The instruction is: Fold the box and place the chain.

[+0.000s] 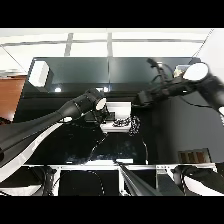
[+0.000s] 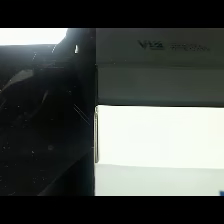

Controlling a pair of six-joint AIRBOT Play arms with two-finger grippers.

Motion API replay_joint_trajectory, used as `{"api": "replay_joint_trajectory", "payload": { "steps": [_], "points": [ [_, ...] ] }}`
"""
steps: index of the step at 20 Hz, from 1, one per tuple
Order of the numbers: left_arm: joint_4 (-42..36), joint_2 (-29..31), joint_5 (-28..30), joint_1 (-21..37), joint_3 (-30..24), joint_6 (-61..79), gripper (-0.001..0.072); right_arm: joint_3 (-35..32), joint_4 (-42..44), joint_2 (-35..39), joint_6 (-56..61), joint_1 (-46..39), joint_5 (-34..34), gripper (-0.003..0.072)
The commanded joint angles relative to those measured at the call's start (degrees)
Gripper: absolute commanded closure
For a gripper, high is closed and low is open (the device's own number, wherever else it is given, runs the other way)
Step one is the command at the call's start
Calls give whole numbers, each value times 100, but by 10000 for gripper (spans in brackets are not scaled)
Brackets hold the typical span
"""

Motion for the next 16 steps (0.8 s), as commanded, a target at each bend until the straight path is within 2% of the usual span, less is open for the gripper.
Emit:
{"api": "replay_joint_trajectory", "payload": {
  "steps": [1,2,3,4,6,9,14,16],
  "points": [
    [2,-4,-2,-2,4,0,681,-647,-992,811,-625,-540,-44,332],
    [2,-4,-2,-2,4,0,681,-1060,-1003,1027,-979,-555,-433,328],
    [2,-4,0,-2,4,0,681,-1499,-892,1158,-1250,-507,-857,110],
    [2,-4,-2,-2,4,0,681,-1836,-785,1169,-1526,-411,-1169,-34],
    [2,-4,-2,-2,4,0,681,-2426,-800,1139,-2570,-39,-1788,-34],
    [0,-4,-20,-2,4,0,681,-3060,-734,1032,-5156,529,-2492,-34],
    [0,-4,-24,-2,4,0,681,-3073,946,531,-7831,623,-2914,-34],
    [0,-4,-35,-2,4,0,681,-3062,1025,302,-7899,588,-2898,-34]
  ]
}}
